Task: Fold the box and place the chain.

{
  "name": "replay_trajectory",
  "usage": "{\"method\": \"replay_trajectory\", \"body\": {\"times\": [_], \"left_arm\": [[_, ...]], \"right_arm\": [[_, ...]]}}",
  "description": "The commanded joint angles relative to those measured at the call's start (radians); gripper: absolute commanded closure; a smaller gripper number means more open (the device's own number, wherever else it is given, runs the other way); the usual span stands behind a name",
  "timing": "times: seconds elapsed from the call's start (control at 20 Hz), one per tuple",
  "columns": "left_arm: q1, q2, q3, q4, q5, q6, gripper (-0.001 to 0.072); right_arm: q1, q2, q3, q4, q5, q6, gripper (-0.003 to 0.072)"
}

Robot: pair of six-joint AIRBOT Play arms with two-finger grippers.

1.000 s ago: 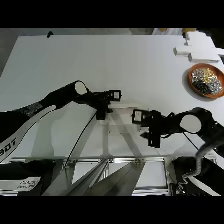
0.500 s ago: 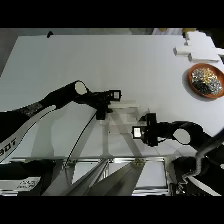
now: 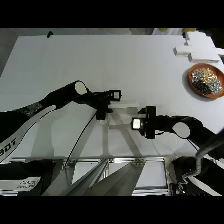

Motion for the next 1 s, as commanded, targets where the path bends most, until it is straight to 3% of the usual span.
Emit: {"method": "replay_trajectory", "body": {"times": [0.0,0.2,0.6,0.95], "left_arm": [[0.000,0.001,0.000,0.000,0.000,0.000,0.0698],[0.000,0.001,0.000,0.000,0.000,0.000,0.0698],[0.000,0.001,0.000,0.000,0.000,0.000,0.0698],[0.000,0.001,0.000,0.000,0.000,0.000,0.0698]], "right_arm": [[-0.077,-0.026,0.059,0.081,0.046,-0.030,0.0004],[-0.155,-0.085,0.079,0.290,0.071,-0.251,0.0004],[-0.272,-0.185,0.079,0.411,0.187,-0.397,0.0004],[-0.290,-0.266,0.080,0.513,0.194,-0.568,0.0004]]}}
